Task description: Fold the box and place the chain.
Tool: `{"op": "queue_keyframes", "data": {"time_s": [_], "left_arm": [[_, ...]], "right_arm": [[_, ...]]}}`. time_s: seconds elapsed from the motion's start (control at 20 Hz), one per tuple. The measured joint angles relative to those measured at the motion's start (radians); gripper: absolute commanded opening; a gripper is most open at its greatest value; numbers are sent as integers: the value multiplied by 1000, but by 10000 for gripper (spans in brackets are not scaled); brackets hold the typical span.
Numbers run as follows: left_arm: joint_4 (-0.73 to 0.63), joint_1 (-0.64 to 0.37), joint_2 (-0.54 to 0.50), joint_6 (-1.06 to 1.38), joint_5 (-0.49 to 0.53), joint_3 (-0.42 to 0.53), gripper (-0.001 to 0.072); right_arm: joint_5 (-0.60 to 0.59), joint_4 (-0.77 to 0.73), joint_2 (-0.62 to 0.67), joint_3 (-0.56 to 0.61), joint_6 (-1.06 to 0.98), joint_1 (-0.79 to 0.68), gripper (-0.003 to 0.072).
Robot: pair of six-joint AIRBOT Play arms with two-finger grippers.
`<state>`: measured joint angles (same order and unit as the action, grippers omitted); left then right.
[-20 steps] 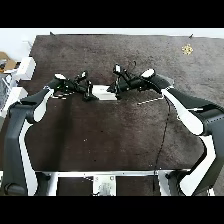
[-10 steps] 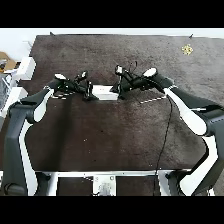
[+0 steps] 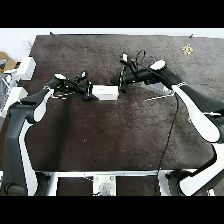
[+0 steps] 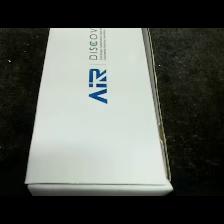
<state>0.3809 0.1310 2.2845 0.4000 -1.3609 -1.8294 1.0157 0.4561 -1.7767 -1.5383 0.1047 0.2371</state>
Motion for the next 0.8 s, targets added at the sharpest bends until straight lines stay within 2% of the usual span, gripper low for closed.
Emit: {"op": "queue_keyframes", "data": {"time_s": [0.15,0.3,0.5,0.8], "left_arm": [[0,0,0,0,0,0,343],[0,0,0,0,0,0,343],[0,0,0,0,0,0,343],[0,0,0,0,0,0,342]], "right_arm": [[-22,-5,108,46,-47,0,0],[-137,-10,267,176,-97,-13,0],[-336,-11,517,454,-170,-74,1],[-656,-22,888,937,-209,-139,1]]}}
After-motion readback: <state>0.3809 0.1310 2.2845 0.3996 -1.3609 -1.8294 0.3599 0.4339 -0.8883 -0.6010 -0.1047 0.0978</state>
